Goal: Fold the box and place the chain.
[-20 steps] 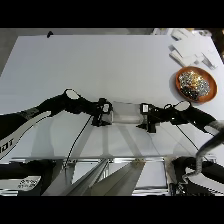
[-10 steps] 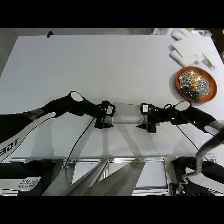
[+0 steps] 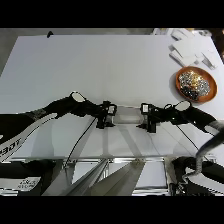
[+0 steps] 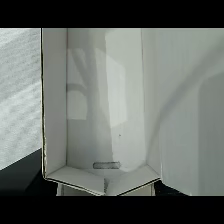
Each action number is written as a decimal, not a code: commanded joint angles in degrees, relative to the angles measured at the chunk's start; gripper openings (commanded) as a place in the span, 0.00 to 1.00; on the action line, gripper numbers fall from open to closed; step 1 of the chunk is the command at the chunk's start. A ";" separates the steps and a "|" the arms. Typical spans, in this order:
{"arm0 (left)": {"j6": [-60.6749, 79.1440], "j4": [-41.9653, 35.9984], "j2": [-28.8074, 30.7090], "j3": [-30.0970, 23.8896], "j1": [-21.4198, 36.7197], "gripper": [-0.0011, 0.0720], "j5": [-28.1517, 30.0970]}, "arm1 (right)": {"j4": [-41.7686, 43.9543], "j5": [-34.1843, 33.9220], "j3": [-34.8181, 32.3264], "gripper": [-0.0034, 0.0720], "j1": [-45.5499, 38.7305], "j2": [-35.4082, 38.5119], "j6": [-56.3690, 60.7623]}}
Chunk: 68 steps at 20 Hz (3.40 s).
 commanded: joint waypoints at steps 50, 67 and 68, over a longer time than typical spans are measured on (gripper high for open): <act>0.04 -0.17 -0.02 0.07 -0.04 0.11 0.02 | -1.46 0.11 0.00 0.06 0.02 30.05 40.35; 0.04 -0.17 -0.02 0.07 -0.04 0.11 0.02 | 3.28 -12.94 0.68 0.06 0.00 10.12 48.35; 0.04 -0.17 -0.02 0.07 -0.04 0.11 0.02 | 3.30 -11.17 1.38 0.06 0.00 10.56 48.63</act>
